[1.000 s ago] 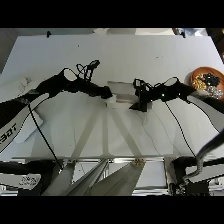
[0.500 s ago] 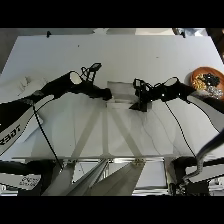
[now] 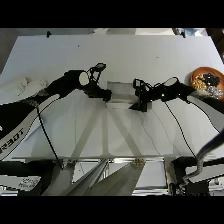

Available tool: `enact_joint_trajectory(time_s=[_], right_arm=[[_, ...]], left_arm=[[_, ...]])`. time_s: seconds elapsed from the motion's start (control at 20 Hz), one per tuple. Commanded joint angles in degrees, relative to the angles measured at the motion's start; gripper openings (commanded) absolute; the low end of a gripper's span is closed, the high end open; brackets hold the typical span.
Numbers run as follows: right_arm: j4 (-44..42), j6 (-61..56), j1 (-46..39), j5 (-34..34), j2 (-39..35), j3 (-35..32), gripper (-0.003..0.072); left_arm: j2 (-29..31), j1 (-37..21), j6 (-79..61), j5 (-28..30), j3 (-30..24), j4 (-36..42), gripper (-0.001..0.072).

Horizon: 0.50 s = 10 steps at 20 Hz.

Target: Fold the box and place the chain.

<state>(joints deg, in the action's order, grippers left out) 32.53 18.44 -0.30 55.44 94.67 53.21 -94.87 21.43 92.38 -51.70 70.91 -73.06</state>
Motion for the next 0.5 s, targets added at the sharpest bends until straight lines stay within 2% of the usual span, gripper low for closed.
enact_joint_trajectory(time_s=[0.0,0.35,0.45], right_arm=[[0.0,0.0,0.0,0.1,0.0,0.0,0.0364],[0.0,0.0,0.0,0.0,0.0,0.0,0.0364],[0.0,0.0,0.0,0.1,0.0,0.0,0.0364]], left_arm=[[-0.1,2.1,9.8,-2.4,2.9,-6.4,0.0560],[-2.3,5.9,20.2,-4.3,3.4,-8.3,0.0559],[-3.7,6.7,23.1,-7.6,5.3,-11.1,0.0545]])
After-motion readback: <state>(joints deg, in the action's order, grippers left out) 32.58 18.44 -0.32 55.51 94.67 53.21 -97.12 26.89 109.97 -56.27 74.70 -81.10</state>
